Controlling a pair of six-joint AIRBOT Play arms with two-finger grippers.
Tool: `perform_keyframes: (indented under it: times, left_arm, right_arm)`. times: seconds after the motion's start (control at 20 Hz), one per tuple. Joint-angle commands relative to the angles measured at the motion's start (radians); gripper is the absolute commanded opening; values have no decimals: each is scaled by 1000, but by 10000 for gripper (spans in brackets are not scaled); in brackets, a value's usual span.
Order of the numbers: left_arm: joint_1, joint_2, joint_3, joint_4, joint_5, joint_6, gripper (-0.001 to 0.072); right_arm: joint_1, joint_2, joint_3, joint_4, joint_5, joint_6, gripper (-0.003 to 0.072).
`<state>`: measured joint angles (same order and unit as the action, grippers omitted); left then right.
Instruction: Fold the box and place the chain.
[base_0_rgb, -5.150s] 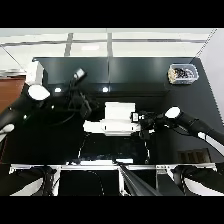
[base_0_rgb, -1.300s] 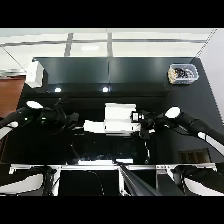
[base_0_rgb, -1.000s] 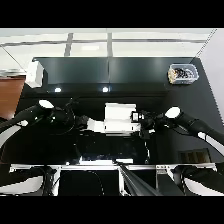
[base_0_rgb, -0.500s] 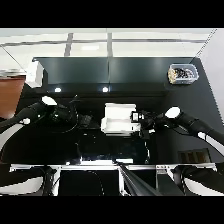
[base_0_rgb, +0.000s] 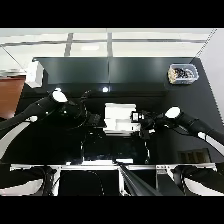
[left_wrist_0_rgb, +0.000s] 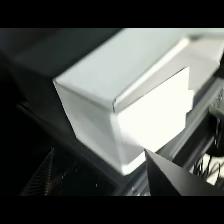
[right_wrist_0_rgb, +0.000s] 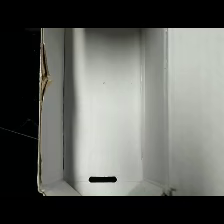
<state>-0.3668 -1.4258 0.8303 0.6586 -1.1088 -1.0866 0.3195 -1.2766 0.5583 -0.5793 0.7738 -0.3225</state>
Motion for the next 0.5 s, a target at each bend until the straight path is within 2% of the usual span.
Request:
perform_keyframes:
  times: [0.0, 0.2, 0.3, 0.45]
  left_arm:
    - [-26, 0, 20, 26, 38, -82, 636]
    - [-56, 0, 24, 87, 65, -183, 595]
    - [-88, 0, 32, 131, 85, -233, 500]
    - [-140, 0, 58, 199, 108, -318, 501]
  right_arm:
    - [0, 0, 0, 0, 0, 0, 158]
    - [0, 0, 0, 0, 0, 0, 158]
    - [0, 0, 0, 0, 0, 0, 158]
    - [0, 0, 0, 0, 0, 0, 158]
